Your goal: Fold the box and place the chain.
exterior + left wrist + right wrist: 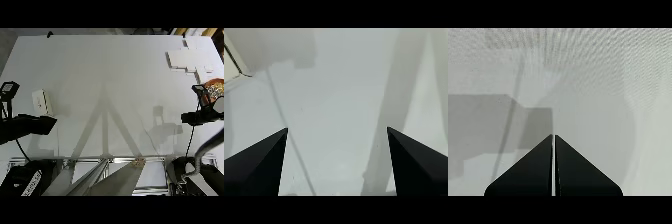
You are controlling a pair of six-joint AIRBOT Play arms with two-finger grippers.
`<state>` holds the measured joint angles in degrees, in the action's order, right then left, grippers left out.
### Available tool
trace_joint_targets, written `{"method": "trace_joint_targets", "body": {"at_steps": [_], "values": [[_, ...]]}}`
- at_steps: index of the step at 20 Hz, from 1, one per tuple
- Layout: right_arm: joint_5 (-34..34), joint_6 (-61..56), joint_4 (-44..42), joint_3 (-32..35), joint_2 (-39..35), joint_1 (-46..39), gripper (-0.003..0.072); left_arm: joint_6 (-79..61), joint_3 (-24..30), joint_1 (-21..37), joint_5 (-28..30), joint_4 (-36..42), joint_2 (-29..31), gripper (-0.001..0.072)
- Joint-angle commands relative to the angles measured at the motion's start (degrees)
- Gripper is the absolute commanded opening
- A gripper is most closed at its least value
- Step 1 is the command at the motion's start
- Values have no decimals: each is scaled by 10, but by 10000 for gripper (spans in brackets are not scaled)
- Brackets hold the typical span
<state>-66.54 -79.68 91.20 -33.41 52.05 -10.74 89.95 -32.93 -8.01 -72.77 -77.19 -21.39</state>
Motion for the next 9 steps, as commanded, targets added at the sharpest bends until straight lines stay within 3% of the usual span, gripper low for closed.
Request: {"method": "trace_joint_targets", "body": {"at_steps": [1,9], "values": [[0,0,0,0,0,0,18,-2,0,-13,-23,0,15,691],[0,0,0,0,0,0,18,-2,0,-13,-22,-12,15,691]]}}
